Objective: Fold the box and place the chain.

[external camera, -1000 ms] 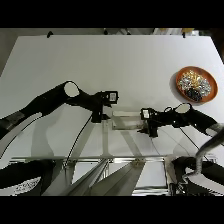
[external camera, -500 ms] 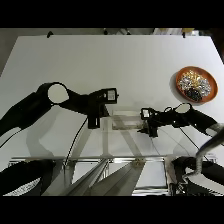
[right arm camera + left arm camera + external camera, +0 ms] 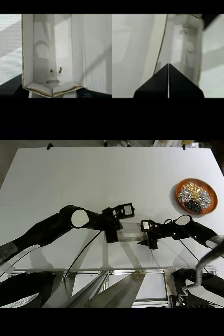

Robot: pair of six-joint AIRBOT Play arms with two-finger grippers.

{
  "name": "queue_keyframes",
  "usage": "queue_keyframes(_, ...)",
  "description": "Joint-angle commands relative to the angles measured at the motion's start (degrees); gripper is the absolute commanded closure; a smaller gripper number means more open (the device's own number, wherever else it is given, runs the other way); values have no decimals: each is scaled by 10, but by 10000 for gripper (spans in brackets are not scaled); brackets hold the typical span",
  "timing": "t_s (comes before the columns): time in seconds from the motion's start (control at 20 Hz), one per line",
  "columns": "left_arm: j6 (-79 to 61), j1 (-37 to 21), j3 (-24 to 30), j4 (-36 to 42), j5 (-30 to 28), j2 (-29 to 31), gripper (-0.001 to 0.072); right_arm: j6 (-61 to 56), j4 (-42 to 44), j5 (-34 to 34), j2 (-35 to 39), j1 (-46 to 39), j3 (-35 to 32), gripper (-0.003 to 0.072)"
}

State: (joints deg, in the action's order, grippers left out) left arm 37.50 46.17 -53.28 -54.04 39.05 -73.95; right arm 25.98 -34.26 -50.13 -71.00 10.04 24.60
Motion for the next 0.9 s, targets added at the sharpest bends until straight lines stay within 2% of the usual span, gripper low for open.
queue_keyframes(0.0, 113, -1, 0, 2, -131, -39, 704, 0, 0, 0, 0, 0, 0, 357)
queue_keyframes(0.25, 155, -5, 0, 4, -131, -103, 702, 0, 0, 0, 0, 0, 0, 357)
queue_keyframes(0.45, 153, -13, 0, -2, -101, -86, 699, 0, 0, 0, 0, 0, 0, 357)
queue_keyframes(0.6, 153, -31, 0, -43, -33, -28, 703, 0, 0, 0, 0, 0, 0, 357)
queue_keyframes(0.75, 137, -37, 0, -110, 71, 33, 699, 0, 0, 0, 0, 0, 0, 357)
queue_keyframes(0.85, 92, -36, 0, -141, 138, 45, 700, 0, 0, 0, 0, 0, 0, 357)
